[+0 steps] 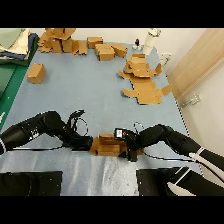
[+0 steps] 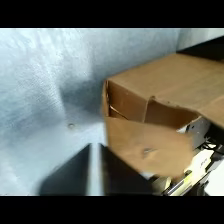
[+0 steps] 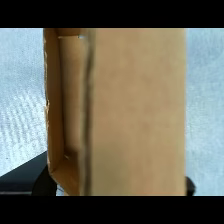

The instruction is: Fold the box.

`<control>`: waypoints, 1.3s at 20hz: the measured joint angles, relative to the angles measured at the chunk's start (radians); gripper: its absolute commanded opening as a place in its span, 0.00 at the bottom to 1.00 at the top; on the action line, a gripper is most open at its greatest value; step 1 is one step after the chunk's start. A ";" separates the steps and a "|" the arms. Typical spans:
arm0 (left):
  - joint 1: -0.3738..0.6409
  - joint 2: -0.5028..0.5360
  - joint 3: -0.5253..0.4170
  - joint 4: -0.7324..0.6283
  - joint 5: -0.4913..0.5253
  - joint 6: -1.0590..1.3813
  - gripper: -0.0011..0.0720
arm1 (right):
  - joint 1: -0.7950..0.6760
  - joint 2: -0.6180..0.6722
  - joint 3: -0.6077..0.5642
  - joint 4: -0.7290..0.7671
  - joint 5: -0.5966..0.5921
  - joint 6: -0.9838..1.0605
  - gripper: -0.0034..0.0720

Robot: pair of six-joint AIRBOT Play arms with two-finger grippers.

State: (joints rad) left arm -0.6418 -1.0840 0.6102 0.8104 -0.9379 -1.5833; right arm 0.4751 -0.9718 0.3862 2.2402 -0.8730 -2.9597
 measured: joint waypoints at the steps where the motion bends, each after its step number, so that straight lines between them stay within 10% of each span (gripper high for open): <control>1: 0.004 0.000 0.000 0.000 0.007 -0.006 0.50 | 0.000 0.000 0.000 0.000 0.000 0.000 0.70; 11: 0.029 0.026 0.011 0.000 0.011 -0.029 0.53 | 0.000 0.000 0.000 0.000 0.000 0.000 0.70; 13: 0.037 0.041 0.018 -0.004 0.012 -0.031 0.89 | 0.000 0.000 0.000 0.000 0.000 0.000 0.70; 26: -0.108 0.001 0.026 -0.034 0.125 -0.103 0.89 | 0.000 0.000 0.000 0.000 0.000 0.000 0.70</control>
State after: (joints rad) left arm -0.7494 -1.0832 0.6357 0.7769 -0.8127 -1.6867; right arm 0.4751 -0.9718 0.3862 2.2402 -0.8730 -2.9593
